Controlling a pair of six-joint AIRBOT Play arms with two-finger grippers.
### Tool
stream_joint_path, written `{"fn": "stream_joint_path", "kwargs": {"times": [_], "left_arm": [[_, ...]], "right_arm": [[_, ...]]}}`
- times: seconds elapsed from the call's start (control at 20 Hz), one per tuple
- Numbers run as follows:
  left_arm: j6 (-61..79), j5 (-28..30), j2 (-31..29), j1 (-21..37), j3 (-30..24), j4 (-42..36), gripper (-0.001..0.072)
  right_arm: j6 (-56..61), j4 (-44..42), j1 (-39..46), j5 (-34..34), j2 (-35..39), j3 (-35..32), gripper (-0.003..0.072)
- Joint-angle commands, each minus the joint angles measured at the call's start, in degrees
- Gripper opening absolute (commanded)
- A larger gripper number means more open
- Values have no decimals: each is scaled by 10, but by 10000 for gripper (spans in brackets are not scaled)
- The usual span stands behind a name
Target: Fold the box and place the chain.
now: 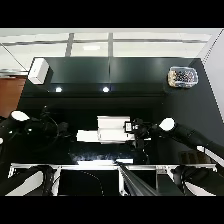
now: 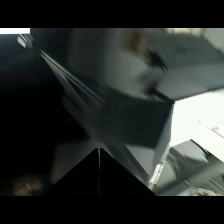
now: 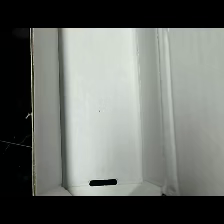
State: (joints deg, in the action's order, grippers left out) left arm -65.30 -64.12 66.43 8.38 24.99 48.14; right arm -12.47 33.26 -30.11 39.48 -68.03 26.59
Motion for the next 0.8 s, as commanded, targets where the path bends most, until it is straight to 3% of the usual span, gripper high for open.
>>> {"fn": "stream_joint_path", "kwargs": {"times": [0.0, 0.2, 0.3, 0.35, 0.4, 0.5, 0.65, 0.75], "left_arm": [[23, 3, 68, -59, -2, -63, 32], [52, 24, 72, -119, -1, -116, 47], [58, 16, 66, -125, 4, -126, 262], [65, 3, 60, -125, 7, -126, 462], [73, -9, 52, -125, 10, -126, 537], [73, -27, 24, -125, 14, -129, 552], [72, -24, -38, -128, 14, -131, 707], [72, -7, -73, -149, 13, -133, 707]], "right_arm": [[0, 0, 0, -1, 0, 0, 576], [0, 0, 0, -1, 0, 0, 576], [0, 0, 0, -1, 0, 0, 575], [0, 0, 0, -1, 0, 0, 575], [0, 0, 0, -1, 0, 0, 575], [0, 0, 0, -1, 0, 0, 575], [0, 0, 0, -1, 0, 0, 575], [0, 0, 0, -1, 0, 0, 575]]}}
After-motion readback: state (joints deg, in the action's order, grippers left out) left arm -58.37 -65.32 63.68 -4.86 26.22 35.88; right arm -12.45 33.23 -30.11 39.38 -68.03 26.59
